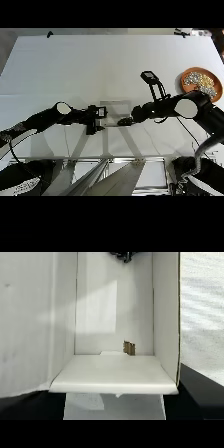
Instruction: Fold the box and place the chain.
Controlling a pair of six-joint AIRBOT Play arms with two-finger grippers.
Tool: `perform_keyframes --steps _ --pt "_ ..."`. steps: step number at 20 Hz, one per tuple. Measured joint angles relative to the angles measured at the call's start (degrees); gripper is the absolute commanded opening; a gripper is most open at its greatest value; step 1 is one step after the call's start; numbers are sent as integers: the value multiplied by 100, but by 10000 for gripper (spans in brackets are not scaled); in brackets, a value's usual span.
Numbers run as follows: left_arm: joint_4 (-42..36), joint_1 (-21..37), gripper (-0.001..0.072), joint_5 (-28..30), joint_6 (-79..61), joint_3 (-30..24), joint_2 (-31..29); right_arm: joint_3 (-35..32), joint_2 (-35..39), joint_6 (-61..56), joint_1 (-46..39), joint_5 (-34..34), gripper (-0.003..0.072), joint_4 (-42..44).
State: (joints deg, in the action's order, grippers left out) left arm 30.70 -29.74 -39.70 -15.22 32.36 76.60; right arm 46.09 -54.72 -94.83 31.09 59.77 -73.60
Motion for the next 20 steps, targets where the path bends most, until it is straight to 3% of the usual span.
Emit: perform_keyframes --steps 1,2,3,13,17,20 --pt "0 0 273 0 0 0 0 0 9 15 -116 122 366 -212" --pt "0 0 273 0 0 0 0 0 -4 24 -238 219 504 -459" --pt "0 0 273 0 0 2 0 0 -57 37 -369 286 567 -702" --pt "0 0 273 2 2 0 0 0 -1606 68 -804 247 557 -1840" --pt "-2 0 273 2 4 0 0 0 -1928 33 -813 -24 524 -1823" --pt "-2 0 273 2 4 2 0 0 -2035 31 -813 -133 453 -1690"
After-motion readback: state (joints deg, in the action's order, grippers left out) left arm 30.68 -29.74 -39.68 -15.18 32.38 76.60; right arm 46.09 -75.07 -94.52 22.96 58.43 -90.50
